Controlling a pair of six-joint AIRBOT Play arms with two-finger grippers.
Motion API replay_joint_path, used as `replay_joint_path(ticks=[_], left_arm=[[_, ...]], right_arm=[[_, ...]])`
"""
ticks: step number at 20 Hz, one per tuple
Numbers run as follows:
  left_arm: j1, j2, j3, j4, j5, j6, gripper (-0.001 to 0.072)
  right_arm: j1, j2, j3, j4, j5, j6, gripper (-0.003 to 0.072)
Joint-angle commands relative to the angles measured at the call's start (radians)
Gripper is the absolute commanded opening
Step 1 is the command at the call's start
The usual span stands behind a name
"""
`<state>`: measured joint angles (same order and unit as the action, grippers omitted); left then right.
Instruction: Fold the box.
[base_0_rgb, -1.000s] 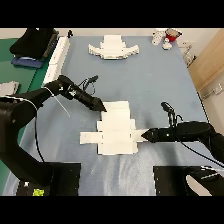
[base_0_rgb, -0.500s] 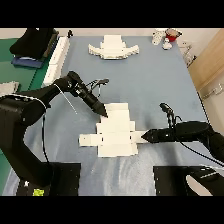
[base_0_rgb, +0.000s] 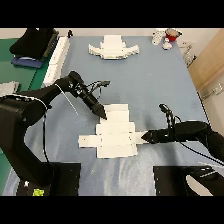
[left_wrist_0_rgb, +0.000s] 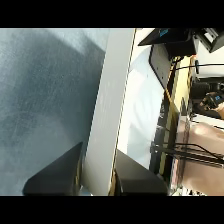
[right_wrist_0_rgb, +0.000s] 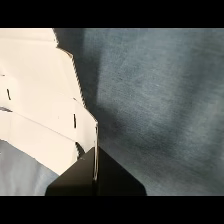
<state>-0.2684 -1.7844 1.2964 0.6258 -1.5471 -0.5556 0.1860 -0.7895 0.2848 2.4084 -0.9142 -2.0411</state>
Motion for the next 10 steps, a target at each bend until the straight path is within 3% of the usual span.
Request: replay_joint_path(ticks=[1,8,9,10], left_arm=[[0.000,0.000,0.000,0.035,-0.009,-0.023,0.0212],[-0.002,0.000,-0.003,0.043,0.026,-0.048,0.0211],[-0.006,0.000,-0.006,0.043,0.030,-0.047,0.0189],[-0.010,0.000,-0.008,0.043,0.029,-0.044,0.0022]], right_arm=[[0.001,-0.001,0.000,0.000,0.000,0.001,0.0002],[0.001,-0.001,0.000,0.000,0.001,0.000,0.0002],[0.001,-0.001,0.000,0.000,0.001,0.000,0.0002],[0.001,-0.001,0.000,0.000,0.001,0.000,0.0002]])
